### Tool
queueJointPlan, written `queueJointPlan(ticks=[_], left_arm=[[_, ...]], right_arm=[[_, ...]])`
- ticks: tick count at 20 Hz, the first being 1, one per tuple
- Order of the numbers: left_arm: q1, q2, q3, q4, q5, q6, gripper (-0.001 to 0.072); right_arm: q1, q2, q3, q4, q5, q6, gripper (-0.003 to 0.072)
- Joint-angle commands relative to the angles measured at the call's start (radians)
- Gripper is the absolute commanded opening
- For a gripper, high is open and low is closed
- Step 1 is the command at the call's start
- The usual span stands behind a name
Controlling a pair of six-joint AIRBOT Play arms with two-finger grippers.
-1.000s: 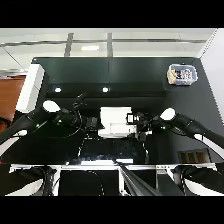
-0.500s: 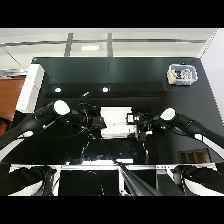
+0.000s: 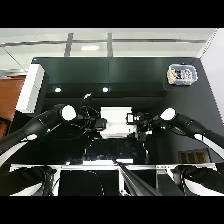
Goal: Fold the box and place the chain.
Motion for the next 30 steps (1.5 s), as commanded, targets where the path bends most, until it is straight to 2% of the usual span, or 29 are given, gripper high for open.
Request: queueJointPlan(ticks=[1,8,11,17,18,19,20,21,23,24,26,27,30], left_arm=[[-0.041,-0.023,0.042,0.163,-0.046,-0.148,0.035],[-0.174,-0.2,0.282,0.393,-0.328,-0.389,0.035],[-0.197,-0.228,0.324,0.415,-0.337,-0.487,0.035],[-0.196,-0.248,0.329,0.413,-0.323,-0.528,0.0347],[-0.196,-0.25,0.329,0.412,-0.324,-0.53,0.0311],[-0.196,-0.251,0.329,0.408,-0.323,-0.53,0.0145],[-0.197,-0.251,0.33,0.409,-0.323,-0.53,0.0054],[-0.197,-0.251,0.332,0.407,-0.327,-0.532,0.002],[-0.196,-0.251,0.333,0.408,-0.333,-0.555,0.002],[-0.196,-0.25,0.335,0.408,-0.333,-0.555,0.004],[-0.196,-0.25,0.344,0.409,-0.335,-0.555,0.0379],[-0.196,-0.25,0.35,0.412,-0.339,-0.552,0.0409],[-0.196,-0.251,0.357,0.445,-0.362,-0.552,0.0393]], right_arm=[[0.0,0.0,0.0,-0.001,0.0,0.0,0.0098],[0.0,0.0,0.0,-0.001,0.0,0.0,0.0097],[0.0,0.0,0.0,-0.001,0.001,0.0,0.0098],[0.0,0.0,0.0,-0.001,0.0,0.0,0.0097],[0.0,0.0,0.0,-0.001,0.0,0.0,0.0097],[0.0,0.0,0.0,-0.001,0.001,0.0,0.0097],[0.0,0.0,0.0,-0.001,0.0,0.0,0.0098],[0.0,0.0,0.0,-0.001,0.001,0.0,0.0097],[0.0,0.0,0.0,-0.001,0.0,0.0,0.0097],[0.0,0.0,0.0,-0.001,0.0,0.0,0.0098],[0.0,0.0,0.0,-0.001,0.0,0.0,0.0097],[0.0,0.0,0.0,-0.001,0.001,-0.001,0.0098],[0.0,0.0,0.0,-0.001,0.001,0.0,0.0098]])
